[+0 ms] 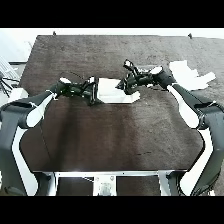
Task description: Fold the box and place the chain.
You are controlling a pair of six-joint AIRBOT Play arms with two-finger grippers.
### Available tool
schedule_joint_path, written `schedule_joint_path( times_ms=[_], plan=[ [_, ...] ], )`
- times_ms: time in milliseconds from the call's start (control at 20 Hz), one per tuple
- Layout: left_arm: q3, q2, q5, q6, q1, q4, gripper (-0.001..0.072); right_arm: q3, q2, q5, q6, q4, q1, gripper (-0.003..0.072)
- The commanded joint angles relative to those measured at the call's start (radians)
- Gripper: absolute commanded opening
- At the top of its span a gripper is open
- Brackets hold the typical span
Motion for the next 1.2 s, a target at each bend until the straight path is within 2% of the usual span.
schedule_joint_path(
  times_ms=[0,250,400,450,550,600,700,800,1150],
  plan=[
    [0.0,0.0,0.0,0.001,0.0,0.001,0.035,0.052,0.01,0.075,-0.007,0.018,-0.003,0.0008],
    [0.0,0.0,0.0,0.001,0.0,0.001,0.035,0.057,0.14,0.161,-0.005,-0.042,-0.032,0.0005],
    [0.0,0.0,0.0,0.001,0.0,0.001,0.035,-0.042,0.264,0.168,-0.002,-0.119,-0.062,0.0007],
    [0.0,0.0,0.0,0.001,0.0,0.001,0.035,-0.077,0.285,0.168,-0.002,-0.172,-0.068,0.0034],
    [0.0,0.0,0.0,0.001,0.0,0.001,0.0349,-0.13,0.287,0.167,-0.003,-0.265,-0.077,0.0383],
    [0.0,0.0,0.0,0.001,0.0,0.001,0.035,-0.159,0.285,0.159,-0.019,-0.278,-0.077,0.044],
    [0.0,0.0,0.0,0.001,0.0,0.001,0.0349,-0.202,0.273,0.139,-0.091,-0.278,-0.072,0.0442],
    [0.0,0.0,0.0,0.001,0.0,0.001,0.035,-0.223,0.255,0.094,-0.14,-0.278,-0.062,0.056],
    [0.0,0.0,0.0,0.001,0.0,0.001,0.035,-0.224,0.219,0.037,-0.164,-0.276,-0.022,0.056]
  ],
)
